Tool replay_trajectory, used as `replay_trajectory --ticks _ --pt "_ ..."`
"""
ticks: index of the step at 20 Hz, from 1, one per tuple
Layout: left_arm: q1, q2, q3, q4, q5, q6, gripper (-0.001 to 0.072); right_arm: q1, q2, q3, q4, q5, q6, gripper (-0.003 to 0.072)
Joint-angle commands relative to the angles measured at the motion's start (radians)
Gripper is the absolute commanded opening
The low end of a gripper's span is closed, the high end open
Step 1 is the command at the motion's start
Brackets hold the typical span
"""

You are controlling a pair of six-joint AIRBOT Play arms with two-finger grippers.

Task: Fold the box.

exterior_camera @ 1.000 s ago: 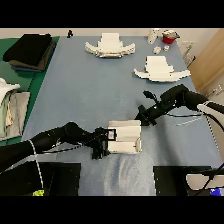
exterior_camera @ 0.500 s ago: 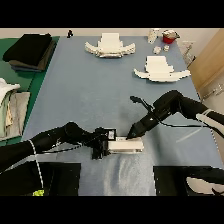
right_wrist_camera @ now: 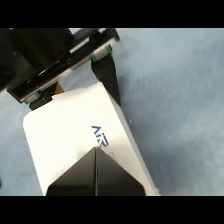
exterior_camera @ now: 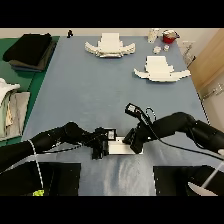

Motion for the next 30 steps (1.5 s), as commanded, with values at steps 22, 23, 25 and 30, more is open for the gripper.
replay_trajectory --ticks 22,23,25,30 --pt "0.000 0.001 0.000 0.000 0.000 0.000 0.0509 0.256 0.120 -0.124 -0.262 0.303 -0.251 0.0527" --pt "0.000 0.001 0.000 0.000 0.000 0.000 0.0508 0.256 0.120 -0.125 -0.262 0.301 -0.264 0.0528" --pt "0.000 0.001 0.000 0.000 0.000 0.000 0.0509 0.256 0.121 -0.124 -0.266 0.302 -0.264 0.0527" --pt "0.000 0.001 0.000 0.000 0.000 0.000 0.0508 0.315 0.134 -0.126 -0.357 0.316 -0.170 0.0524"
